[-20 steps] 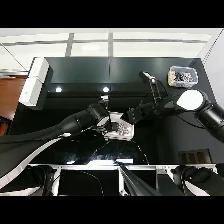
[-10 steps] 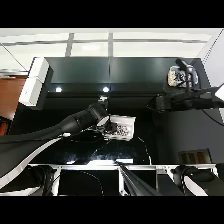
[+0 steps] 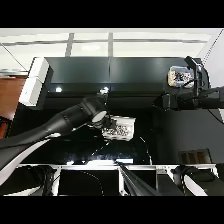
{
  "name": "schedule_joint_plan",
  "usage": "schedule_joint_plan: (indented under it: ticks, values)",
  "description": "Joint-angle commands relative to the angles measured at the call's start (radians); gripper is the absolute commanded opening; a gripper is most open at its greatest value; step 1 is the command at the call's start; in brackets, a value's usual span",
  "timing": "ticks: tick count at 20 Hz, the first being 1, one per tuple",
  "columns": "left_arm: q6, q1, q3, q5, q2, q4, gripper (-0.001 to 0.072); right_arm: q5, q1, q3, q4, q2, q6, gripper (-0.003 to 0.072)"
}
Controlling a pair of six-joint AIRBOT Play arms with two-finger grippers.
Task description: Fold the box and place the chain.
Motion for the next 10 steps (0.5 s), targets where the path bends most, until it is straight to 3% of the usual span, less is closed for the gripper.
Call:
schedule_joint_plan:
  ticks: [1, 4, 7, 8, 10]
  values:
    - [0.264, 0.026, 0.011, -0.111, 0.130, -0.048, 0.0358, -0.022, -0.002, -0.001, -0.028, 0.001, 0.000, 0.0519]
    - [0.478, 0.105, -0.019, -0.141, 0.277, -0.047, 0.0359, -0.030, -0.002, -0.001, -0.043, 0.001, 0.001, 0.0519]
    - [0.620, 0.315, -0.094, -0.121, 0.359, -0.082, 0.0358, -0.029, -0.002, -0.001, -0.079, 0.001, 0.001, 0.0519]
    - [0.694, 0.397, -0.131, -0.076, 0.375, -0.159, 0.0358, -0.029, -0.002, -0.001, -0.094, 0.001, 0.001, 0.0519]
    - [0.949, 0.584, -0.226, 0.014, 0.389, -0.496, 0.0359, -0.024, -0.002, -0.001, -0.122, 0.001, 0.004, 0.0519]
